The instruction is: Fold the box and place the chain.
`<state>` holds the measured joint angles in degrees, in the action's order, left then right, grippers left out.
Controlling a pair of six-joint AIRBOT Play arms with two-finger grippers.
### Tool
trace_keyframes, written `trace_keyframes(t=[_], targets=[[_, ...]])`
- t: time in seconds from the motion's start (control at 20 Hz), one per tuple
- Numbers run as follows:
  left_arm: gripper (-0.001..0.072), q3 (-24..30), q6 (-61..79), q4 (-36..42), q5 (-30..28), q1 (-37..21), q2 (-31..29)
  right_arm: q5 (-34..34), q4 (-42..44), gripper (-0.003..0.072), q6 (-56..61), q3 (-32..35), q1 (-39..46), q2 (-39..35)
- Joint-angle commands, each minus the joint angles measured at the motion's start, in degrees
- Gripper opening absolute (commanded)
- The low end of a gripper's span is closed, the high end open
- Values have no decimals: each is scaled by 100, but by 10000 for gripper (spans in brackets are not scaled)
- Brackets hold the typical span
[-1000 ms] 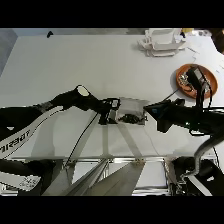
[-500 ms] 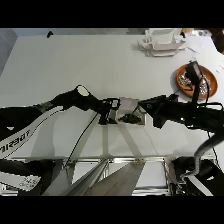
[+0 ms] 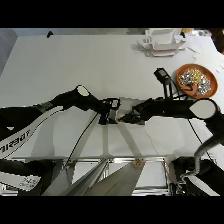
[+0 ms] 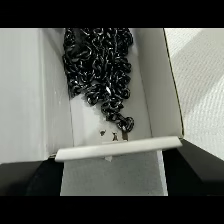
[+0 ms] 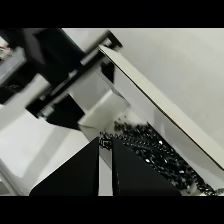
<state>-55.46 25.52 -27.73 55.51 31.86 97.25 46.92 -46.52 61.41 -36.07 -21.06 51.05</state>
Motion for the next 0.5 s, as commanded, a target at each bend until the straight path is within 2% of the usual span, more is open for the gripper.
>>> trace_keyframes(t=[0.0, 0.1, 0.35, 0.45], targets=[[10, -4, 2, -2, 0, -4, 0, 15, -155, 18, -48, 7, -7, 586], [10, -4, 2, -2, 0, -4, 0, 35, -146, 100, -48, 7, -7, 605], [10, -4, 2, -2, 0, -4, 0, -92, -201, 130, -48, -2, 0, -118], [10, -4, 2, -2, -2, -4, 0, -337, -627, 282, -42, -76, 2, -531]])
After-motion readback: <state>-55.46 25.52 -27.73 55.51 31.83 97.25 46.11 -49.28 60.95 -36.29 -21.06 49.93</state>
